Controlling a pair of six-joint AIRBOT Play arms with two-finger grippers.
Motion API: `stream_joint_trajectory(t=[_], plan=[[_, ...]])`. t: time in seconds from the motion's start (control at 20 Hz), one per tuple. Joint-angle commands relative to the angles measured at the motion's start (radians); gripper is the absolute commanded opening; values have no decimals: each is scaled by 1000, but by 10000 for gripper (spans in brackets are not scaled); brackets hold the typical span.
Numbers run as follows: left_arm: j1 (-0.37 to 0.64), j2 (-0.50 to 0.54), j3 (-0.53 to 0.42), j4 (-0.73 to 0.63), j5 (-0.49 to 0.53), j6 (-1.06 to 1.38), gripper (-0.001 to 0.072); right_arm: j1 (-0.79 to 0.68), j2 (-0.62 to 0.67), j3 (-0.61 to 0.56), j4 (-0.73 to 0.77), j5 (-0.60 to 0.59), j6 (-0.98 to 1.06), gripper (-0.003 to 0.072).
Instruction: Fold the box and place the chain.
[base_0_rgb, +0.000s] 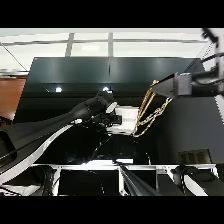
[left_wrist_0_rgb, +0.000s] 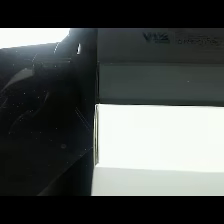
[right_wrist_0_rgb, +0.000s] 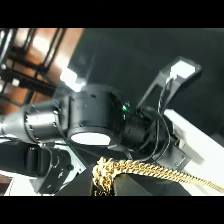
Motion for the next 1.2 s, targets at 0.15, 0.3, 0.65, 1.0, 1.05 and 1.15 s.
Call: stream_joint_trajectory(t=[0.15,0.3,0.65,1.0,1.05,1.15], plan=[[1,0,1,0,0,0,31,-51,-1,83,29,65,1,13],[1,0,1,0,0,0,31,-28,-1,83,32,62,1,12],[1,0,1,0,0,0,31,87,-13,45,7,4,0,12],[1,0,1,0,0,0,31,175,-94,-68,9,-57,-17,13],[1,0,1,0,0,0,31,179,-101,-87,6,-64,-24,13],[1,0,1,0,0,0,31,178,-104,-134,-18,-68,-26,13]])
